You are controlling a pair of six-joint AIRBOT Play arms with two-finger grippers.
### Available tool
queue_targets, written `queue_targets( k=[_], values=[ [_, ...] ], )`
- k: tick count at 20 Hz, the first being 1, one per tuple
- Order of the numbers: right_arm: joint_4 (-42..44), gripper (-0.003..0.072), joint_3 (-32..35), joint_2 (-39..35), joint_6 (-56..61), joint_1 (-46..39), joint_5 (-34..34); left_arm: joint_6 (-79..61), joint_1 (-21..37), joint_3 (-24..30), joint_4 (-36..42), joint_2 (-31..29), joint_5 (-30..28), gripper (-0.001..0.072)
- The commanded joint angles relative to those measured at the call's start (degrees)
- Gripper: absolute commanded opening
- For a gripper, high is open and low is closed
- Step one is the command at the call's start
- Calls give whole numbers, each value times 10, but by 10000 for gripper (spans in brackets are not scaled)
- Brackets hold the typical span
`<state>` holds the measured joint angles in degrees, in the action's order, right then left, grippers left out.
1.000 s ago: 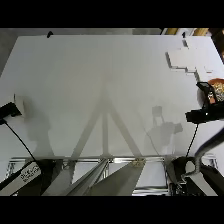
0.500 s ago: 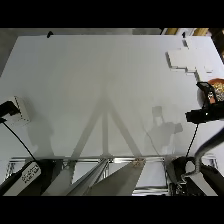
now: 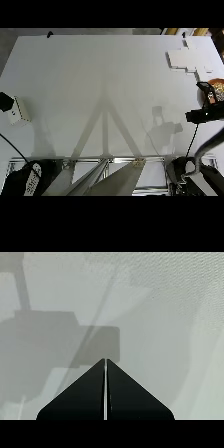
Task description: Fold the box and place the chain.
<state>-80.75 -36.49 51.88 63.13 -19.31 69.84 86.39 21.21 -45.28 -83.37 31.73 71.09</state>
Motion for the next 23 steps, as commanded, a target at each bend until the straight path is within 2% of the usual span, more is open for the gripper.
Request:
queue_targets(
  k=[1, 4, 7, 23],
  values=[
    [0, 23, 0, 0, 0, 0, 0, 0, -38, 0, 1, -53, 92, 697],
    [0, 23, 0, 0, 0, 0, 0, 0, -54, 0, 2, -66, 140, 697],
    [0, 23, 0, 0, 0, 0, 0, 0, -65, 0, 2, -65, 163, 697],
    [0, 23, 0, 0, 0, 0, 0, 0, -71, 0, 2, -65, 157, 696]
  ],
)
